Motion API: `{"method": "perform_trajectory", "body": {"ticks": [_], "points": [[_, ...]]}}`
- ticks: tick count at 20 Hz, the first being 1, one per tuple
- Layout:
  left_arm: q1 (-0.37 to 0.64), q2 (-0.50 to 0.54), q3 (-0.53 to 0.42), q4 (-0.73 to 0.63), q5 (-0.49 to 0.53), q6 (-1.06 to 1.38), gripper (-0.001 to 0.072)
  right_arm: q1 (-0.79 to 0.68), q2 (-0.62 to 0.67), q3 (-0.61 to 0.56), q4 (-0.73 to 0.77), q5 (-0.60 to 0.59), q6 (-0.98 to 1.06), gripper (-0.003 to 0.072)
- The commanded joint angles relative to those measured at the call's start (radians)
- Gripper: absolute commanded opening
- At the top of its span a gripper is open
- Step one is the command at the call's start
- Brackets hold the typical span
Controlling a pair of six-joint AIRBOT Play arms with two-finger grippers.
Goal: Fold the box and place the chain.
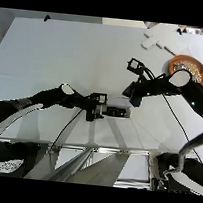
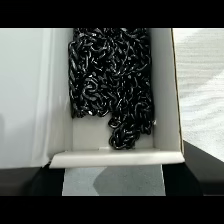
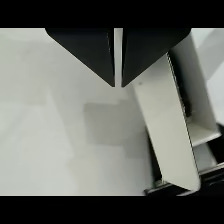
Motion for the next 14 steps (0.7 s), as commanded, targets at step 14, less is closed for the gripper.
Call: {"method": "perform_trajectory", "body": {"ticks": [14], "points": [[0.0,0.001,-0.001,0.0,0.0,0.0,0.0009,0.191,0.01,-0.022,-0.118,0.037,-0.061,0.023]]}}
